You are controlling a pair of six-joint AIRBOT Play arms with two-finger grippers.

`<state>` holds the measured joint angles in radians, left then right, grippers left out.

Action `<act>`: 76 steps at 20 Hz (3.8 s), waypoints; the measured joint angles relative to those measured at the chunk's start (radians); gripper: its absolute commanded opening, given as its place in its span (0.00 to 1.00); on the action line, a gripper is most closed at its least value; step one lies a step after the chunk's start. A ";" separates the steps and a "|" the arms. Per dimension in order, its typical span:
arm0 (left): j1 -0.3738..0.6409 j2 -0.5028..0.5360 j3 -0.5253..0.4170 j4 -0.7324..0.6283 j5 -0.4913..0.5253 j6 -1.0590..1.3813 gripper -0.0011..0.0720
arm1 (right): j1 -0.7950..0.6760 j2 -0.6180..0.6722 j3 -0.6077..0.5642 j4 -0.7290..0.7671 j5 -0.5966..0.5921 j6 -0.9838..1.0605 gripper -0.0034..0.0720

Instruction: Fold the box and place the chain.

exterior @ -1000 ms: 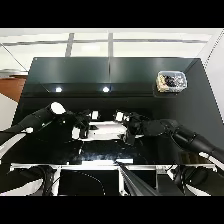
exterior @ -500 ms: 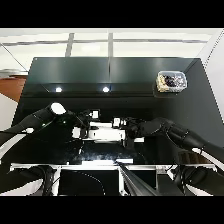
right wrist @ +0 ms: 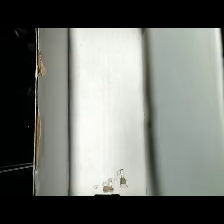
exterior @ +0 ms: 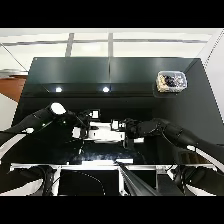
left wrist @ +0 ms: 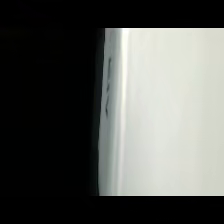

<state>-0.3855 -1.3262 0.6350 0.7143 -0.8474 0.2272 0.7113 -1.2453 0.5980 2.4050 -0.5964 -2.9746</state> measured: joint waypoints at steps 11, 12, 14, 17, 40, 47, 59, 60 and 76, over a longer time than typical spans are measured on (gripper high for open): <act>0.000 0.000 0.000 -0.002 -0.002 -0.002 0.05 | -0.031 -0.005 0.000 -0.023 0.005 -0.007 0.97; 0.000 0.000 0.000 -0.002 -0.002 -0.005 0.05 | -0.033 -0.005 0.000 -0.023 0.000 -0.007 0.97; 0.000 0.000 0.000 -0.002 -0.002 -0.007 0.05 | -0.035 -0.005 0.000 -0.024 -0.009 -0.007 0.97; 0.000 0.000 0.000 -0.002 -0.002 -0.009 0.05 | -0.037 -0.005 0.000 -0.026 -0.018 -0.007 0.97; 0.000 0.000 0.000 -0.001 -0.002 -0.016 0.05 | -0.053 0.014 0.003 -0.050 -0.045 0.046 0.97; 0.000 0.000 0.000 -0.001 -0.002 -0.016 0.05 | -0.039 0.004 0.003 -0.045 -0.023 0.053 0.97; 0.000 0.000 0.000 0.000 -0.003 -0.014 0.06 | -0.031 0.000 0.003 -0.048 -0.014 0.053 0.79; 0.000 0.000 0.000 0.000 -0.002 -0.014 0.05 | -0.031 -0.001 0.004 -0.049 -0.015 0.053 0.79; 0.009 0.080 0.002 0.018 -0.015 -0.042 0.90 | -0.031 -0.020 0.004 -0.049 -0.014 0.053 0.57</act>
<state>-0.3767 -1.2465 0.6369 0.7322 -0.8627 0.1856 0.6804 -1.2652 0.6018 2.3562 -0.6106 -2.9215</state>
